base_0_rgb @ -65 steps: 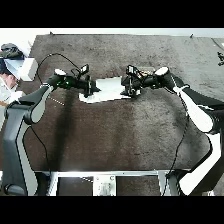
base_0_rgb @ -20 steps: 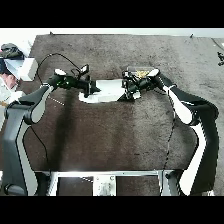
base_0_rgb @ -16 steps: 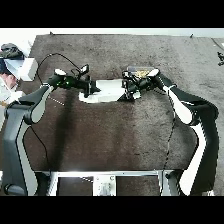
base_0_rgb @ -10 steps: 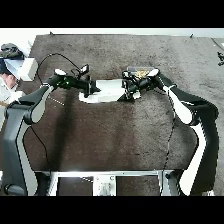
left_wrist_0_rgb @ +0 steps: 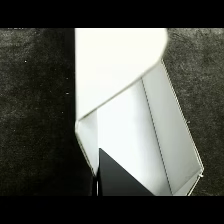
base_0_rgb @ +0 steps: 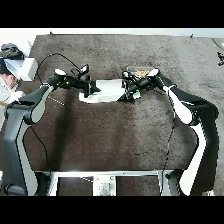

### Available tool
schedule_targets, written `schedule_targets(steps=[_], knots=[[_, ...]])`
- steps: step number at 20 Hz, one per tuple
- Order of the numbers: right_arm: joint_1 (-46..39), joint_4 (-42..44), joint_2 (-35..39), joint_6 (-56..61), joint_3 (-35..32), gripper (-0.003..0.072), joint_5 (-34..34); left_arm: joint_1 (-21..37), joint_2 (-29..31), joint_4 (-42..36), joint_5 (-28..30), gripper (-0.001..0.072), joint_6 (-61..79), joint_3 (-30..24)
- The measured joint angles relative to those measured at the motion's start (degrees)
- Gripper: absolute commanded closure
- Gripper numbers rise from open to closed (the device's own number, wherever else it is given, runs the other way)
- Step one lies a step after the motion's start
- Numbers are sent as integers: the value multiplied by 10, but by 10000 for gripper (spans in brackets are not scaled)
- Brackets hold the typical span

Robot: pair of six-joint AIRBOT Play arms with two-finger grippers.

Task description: Fold the box and place the chain.

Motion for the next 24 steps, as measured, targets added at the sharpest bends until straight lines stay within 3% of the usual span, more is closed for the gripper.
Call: schedule_targets(steps=[20,21,22,24], knots=[[0,-1,0,0,0,287,-1,0,0,-2,-4,695,-4,0],[0,-1,0,0,0,287,-1,0,0,-3,-7,652,-4,0],[0,-1,0,0,0,287,-1,0,0,-3,-12,473,-4,0],[0,-1,0,0,0,287,-2,0,-1,1,-24,458,-11,-1]])
